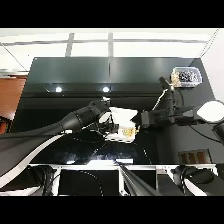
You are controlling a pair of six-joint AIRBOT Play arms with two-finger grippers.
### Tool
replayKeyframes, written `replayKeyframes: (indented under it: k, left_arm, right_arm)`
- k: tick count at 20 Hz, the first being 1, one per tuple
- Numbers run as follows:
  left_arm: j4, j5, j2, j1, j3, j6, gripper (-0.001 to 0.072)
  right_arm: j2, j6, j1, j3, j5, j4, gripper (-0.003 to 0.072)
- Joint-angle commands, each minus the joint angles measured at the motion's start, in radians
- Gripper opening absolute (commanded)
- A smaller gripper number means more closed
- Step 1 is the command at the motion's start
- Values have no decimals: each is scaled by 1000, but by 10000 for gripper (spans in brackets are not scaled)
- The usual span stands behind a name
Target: Fold the box and place the chain.
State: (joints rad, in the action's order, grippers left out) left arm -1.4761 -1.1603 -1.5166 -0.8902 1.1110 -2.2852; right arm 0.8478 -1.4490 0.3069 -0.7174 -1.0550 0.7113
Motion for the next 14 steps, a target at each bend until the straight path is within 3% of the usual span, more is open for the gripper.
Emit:
replayKeyframes:
  k: [1,5,7,10,14]
  left_arm:
    - [0,0,1,0,0,0,30]
    - [0,1,1,0,0,0,30]
    - [0,0,1,0,0,0,30]
    - [0,0,1,0,0,0,30]
    - [0,0,1,0,0,0,30]
  right_arm:
    - [2,-10,-163,11,-17,132,455]
    - [24,-214,-352,11,229,566,457]
    - [101,-234,-398,9,336,592,690]
    - [323,-232,-409,-91,423,592,709]
    - [562,-391,-409,-314,417,591,707]
